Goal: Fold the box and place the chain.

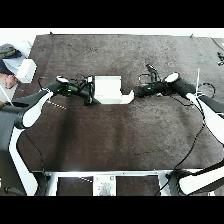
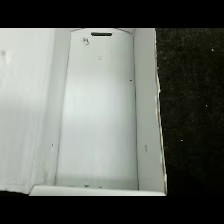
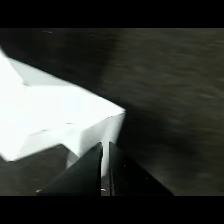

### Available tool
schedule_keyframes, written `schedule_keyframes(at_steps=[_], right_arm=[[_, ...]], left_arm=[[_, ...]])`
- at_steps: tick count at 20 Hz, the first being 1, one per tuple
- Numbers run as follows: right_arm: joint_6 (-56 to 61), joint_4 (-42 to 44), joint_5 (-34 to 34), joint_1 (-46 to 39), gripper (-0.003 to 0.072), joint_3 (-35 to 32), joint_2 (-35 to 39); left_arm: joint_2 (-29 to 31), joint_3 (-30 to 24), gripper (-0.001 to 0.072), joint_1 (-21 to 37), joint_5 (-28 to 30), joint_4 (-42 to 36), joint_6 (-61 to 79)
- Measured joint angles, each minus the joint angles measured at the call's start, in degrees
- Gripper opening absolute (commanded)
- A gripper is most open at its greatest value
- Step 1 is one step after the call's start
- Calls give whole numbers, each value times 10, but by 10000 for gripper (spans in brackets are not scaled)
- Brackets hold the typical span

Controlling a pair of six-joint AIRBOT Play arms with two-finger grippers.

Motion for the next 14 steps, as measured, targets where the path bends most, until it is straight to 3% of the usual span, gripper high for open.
schedule_keyframes(at_steps=[8, 14], right_arm=[[3, -17, -18, 4, 108, 2, -39], [-68, 93, 6, 14, 109, 0, -56]], left_arm=[[0, 0, 403, 0, 0, 0, 0], [0, 0, 404, 0, 0, 0, 0]])
